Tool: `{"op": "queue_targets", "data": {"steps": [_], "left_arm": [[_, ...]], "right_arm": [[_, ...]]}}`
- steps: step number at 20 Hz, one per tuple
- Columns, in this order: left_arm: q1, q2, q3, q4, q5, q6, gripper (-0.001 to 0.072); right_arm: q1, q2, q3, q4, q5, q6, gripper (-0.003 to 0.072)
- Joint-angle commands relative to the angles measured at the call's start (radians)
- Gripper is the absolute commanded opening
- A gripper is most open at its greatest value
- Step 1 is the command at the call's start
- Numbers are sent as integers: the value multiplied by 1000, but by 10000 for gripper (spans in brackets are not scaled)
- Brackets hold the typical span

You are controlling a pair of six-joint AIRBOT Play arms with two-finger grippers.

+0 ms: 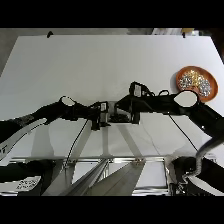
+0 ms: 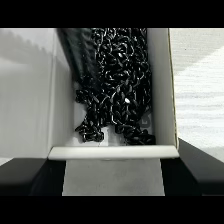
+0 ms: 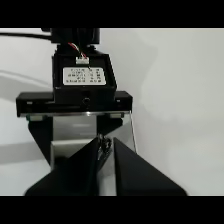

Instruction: Fold the box and place the chain.

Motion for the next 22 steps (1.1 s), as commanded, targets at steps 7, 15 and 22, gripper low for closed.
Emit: {"op": "queue_targets", "data": {"steps": [7,15,22], "left_arm": [[0,1,0,0,0,0,10],[0,1,0,0,0,0,10],[0,1,0,0,0,0,10]], "right_arm": [[-3,-109,294,-388,208,50,181],[-83,-340,426,-426,221,483,23],[-51,-346,359,-426,402,478,24]]}}
